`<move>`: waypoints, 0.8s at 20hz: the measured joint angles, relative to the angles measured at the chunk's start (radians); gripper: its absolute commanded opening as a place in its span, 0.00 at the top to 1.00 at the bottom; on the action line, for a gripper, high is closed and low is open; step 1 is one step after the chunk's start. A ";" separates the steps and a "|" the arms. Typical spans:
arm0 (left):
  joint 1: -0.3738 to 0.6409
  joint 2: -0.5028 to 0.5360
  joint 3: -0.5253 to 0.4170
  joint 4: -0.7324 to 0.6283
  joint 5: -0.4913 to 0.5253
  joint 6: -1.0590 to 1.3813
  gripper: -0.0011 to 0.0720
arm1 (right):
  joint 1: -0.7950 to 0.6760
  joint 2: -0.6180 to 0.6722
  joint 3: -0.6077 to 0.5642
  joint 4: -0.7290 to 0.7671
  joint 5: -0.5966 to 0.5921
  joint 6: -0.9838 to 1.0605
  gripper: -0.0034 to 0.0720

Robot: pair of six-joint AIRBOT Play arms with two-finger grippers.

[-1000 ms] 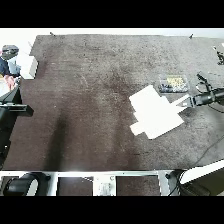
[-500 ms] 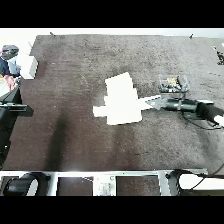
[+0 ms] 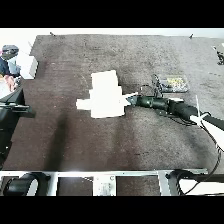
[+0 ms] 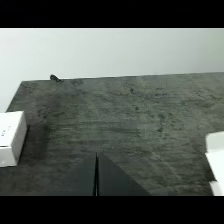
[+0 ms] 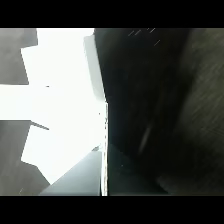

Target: Fold the box and place the chain.

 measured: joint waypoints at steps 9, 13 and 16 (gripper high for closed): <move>0.000 -0.214 0.141 -0.093 -0.302 0.066 0.23 | 0.064 -0.023 0.029 0.062 -0.171 -0.016 0.95; -0.001 -0.497 0.314 -0.102 -0.465 0.103 0.23 | 0.070 -0.023 0.030 0.085 -0.179 -0.045 0.95; -0.002 -0.736 0.482 -0.104 -0.602 0.125 0.23 | 0.070 -0.023 0.030 0.091 -0.181 -0.061 0.95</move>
